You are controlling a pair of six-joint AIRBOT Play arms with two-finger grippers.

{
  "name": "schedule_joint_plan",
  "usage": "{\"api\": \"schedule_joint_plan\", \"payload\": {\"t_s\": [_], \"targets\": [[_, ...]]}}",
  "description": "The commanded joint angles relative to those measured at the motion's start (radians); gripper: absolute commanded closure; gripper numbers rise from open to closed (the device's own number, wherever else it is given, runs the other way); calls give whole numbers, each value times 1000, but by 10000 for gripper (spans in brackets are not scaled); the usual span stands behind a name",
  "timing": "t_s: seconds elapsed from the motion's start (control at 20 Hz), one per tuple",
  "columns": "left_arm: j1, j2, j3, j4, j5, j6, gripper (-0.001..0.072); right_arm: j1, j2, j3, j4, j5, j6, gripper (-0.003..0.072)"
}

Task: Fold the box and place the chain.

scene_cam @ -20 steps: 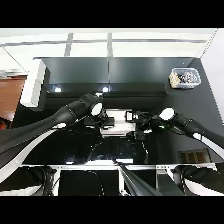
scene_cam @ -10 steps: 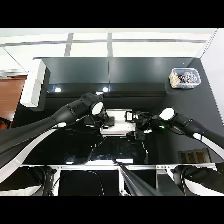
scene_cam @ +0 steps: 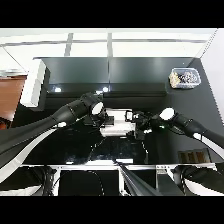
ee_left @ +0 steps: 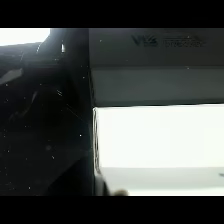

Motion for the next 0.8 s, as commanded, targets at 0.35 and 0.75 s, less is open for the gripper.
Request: {"api": "schedule_joint_plan", "payload": {"t_s": [0.35, 0.75], "targets": [[-11, -1, 0, -3, 12, 2, 689, 1, -1, 0, 11, 2, -1, 668], [-11, 0, 1, 4, -17, 2, 689, -3, 146, 0, -217, 27, 177, -16]]}}
